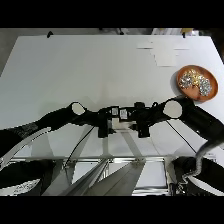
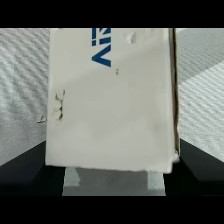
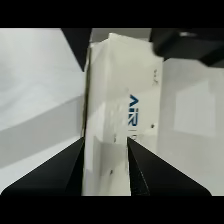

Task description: Fold the box and place the chain.

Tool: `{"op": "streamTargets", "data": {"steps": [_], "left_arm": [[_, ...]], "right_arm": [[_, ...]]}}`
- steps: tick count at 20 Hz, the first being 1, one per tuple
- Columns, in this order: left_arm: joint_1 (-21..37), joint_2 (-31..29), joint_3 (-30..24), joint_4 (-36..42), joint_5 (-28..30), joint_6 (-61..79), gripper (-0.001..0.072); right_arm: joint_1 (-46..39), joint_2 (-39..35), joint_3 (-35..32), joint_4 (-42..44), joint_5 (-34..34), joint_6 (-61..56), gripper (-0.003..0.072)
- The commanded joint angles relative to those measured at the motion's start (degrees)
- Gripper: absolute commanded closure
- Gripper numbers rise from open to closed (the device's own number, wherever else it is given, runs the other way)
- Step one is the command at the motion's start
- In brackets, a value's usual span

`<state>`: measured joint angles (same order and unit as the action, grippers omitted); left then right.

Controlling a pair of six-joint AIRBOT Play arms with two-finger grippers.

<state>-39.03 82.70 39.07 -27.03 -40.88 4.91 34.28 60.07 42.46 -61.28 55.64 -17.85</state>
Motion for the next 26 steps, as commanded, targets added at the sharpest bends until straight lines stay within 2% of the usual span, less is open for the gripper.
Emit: {"op": "streamTargets", "data": {"steps": [1, 3, 6, 8, 12, 20, 26], "left_arm": [[0.0, 0.0, -0.02, 0.04, 0.15, -0.02, 0.0456], [0.0, 0.0, -0.02, 0.04, 0.13, -0.02, 0.0456], [0.0, 0.0, -0.02, 0.04, 0.13, -0.02, 0.0456], [0.0, 0.0, -0.02, 0.04, 0.15, -0.02, 0.0456], [0.0, 0.0, -0.02, 0.04, 0.13, -0.02, 0.0456], [0.0, 0.0, -0.02, 0.04, 0.15, -0.02, 0.0456], [0.0, 0.0, -0.02, 0.04, 0.13, -0.02, 0.0456]], "right_arm": [[-0.02, -1.64, 0.0, 0.48, -2.75, -0.35, 0.0386], [-0.02, -1.66, 0.0, 0.48, -2.75, -1.18, 0.0397], [-1.7, -1.25, -0.02, 2.51, -2.51, -2.49, 0.0569], [-3.02, 0.24, -0.02, 2.78, -1.64, -5.31, 0.0653], [-2.43, 2.93, -0.04, 2.84, 2.58, -5.66, 0.067], [-2.32, 2.91, -0.37, 3.02, 2.67, -5.64, 0.067], [-2.32, 2.91, -3.48, 2.97, 0.42, -4.35, 0.067]]}}
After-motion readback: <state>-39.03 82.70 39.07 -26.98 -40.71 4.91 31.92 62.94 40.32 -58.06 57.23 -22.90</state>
